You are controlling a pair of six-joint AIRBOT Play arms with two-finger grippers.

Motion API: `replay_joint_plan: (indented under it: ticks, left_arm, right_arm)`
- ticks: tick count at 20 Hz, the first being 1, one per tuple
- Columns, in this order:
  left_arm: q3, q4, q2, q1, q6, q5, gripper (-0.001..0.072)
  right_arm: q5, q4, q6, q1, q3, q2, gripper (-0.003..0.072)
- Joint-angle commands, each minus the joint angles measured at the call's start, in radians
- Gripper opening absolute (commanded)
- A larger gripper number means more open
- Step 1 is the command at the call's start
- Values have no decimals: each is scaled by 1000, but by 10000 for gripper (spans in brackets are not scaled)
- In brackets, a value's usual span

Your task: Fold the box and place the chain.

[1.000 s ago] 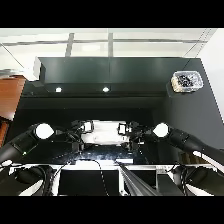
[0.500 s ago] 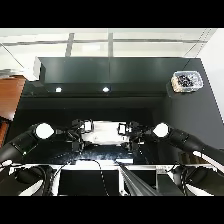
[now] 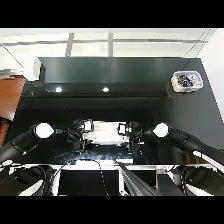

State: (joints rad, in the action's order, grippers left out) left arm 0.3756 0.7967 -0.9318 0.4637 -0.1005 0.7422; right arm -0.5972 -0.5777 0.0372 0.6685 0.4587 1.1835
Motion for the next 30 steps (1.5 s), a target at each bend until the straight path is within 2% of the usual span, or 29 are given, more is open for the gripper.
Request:
replay_joint_plan:
  ticks: [1,6,11,14,15,16,23,24,27,28,30]
  left_arm:
    - [0,-30,-1,0,8,2,460]
    - [1,-32,-1,0,7,56,438]
    - [1,-32,-1,0,7,55,416]
    - [2,-31,-1,0,8,50,388]
    - [2,-30,-1,0,8,45,344]
    - [2,-27,-1,0,9,40,334]
    - [2,-12,-1,0,27,20,329]
    - [2,-12,-1,0,27,20,269]
    - [2,-16,-1,10,27,17,257]
    - [2,-17,-1,20,27,15,220]
    - [2,-17,-4,50,26,-17,220]
  right_arm:
    - [0,0,0,0,0,0,410]
    - [0,0,0,0,0,0,411]
    - [0,0,0,0,0,0,410]
    - [0,0,0,0,0,0,410]
    - [0,0,0,0,0,0,410]
    - [0,0,0,0,0,0,410]
    - [0,0,0,0,0,0,410]
    - [0,0,0,0,0,0,410]
    - [0,0,0,0,0,0,410]
    - [0,0,0,0,0,0,410]
    - [0,0,0,0,0,0,410]
